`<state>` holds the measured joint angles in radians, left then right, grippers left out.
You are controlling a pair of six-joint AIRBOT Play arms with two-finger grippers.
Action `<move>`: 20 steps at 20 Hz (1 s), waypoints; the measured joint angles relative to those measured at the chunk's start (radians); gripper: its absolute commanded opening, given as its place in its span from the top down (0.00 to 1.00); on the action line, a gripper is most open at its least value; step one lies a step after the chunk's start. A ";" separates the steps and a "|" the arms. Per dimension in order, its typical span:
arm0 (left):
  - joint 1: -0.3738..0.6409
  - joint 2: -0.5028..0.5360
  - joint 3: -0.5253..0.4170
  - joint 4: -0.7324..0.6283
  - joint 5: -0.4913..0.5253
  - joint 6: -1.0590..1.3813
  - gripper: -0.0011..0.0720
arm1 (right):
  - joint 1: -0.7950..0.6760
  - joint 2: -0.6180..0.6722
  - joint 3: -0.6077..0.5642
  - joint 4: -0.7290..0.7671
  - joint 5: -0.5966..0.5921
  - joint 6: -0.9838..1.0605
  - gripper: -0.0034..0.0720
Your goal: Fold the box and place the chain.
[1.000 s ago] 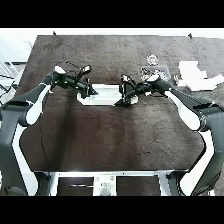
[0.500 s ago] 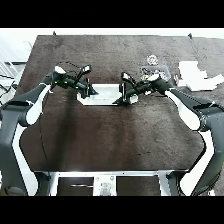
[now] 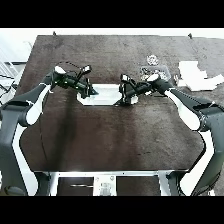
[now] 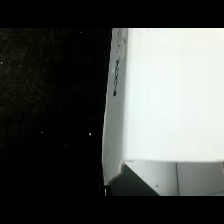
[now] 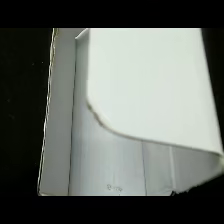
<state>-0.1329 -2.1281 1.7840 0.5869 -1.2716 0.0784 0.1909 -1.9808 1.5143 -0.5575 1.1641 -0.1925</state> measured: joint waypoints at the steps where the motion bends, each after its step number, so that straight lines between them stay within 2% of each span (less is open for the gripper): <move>1: 0.000 0.000 0.000 0.000 0.000 0.000 0.96 | 0.000 0.000 0.000 -0.002 -0.003 0.000 0.03; 20: 0.000 0.000 0.000 0.012 0.010 0.009 0.96 | 0.019 -0.001 0.001 -0.044 -0.048 -0.034 0.03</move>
<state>-0.1333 -2.1281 1.7840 0.5991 -1.2617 0.0872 0.2100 -1.9816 1.5154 -0.6014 1.1164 -0.2268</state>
